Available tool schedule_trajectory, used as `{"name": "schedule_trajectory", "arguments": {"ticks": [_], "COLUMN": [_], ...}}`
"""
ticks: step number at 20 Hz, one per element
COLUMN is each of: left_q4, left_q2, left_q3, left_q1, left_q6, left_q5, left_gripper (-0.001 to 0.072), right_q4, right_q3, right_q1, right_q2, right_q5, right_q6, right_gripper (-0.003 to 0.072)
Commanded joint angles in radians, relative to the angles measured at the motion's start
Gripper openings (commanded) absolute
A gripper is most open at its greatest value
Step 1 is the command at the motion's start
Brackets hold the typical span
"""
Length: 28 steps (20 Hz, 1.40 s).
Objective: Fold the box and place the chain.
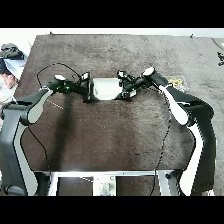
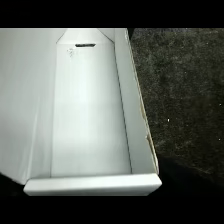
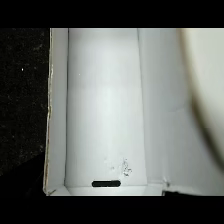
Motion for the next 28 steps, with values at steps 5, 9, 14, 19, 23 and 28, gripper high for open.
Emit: {"name": "schedule_trajectory", "arguments": {"ticks": [5, 9, 14, 19, 23, 28], "left_q4": [-0.024, -0.023, -0.012, 0.007, 0.007, 0.003], "left_q2": [-0.005, -0.005, -0.006, -0.006, -0.006, -0.006], "left_q3": [0.001, 0.001, 0.000, 0.000, 0.000, 0.001], "left_q1": [0.000, 0.000, 0.000, 0.000, 0.000, 0.000], "left_q6": [0.032, 0.032, 0.031, 0.025, 0.024, 0.025], "left_q5": [0.006, 0.002, -0.012, -0.010, -0.005, 0.018], "left_gripper": [0.0713, 0.0631, 0.0539, 0.0418, 0.0418, 0.0419], "right_q4": [0.000, 0.000, 0.000, 0.000, 0.001, 0.000], "right_q3": [0.000, 0.000, 0.000, 0.000, 0.000, 0.000], "right_q1": [0.000, 0.000, 0.000, 0.000, 0.000, 0.000], "right_q2": [0.000, 0.000, 0.000, 0.000, 0.000, 0.000], "right_q5": [0.000, 0.000, 0.000, 0.000, 0.000, 0.000], "right_q6": [0.001, 0.001, 0.001, 0.001, 0.001, 0.001], "right_gripper": [0.0279, 0.0279, 0.0279, 0.0279, 0.0279, 0.0279]}}
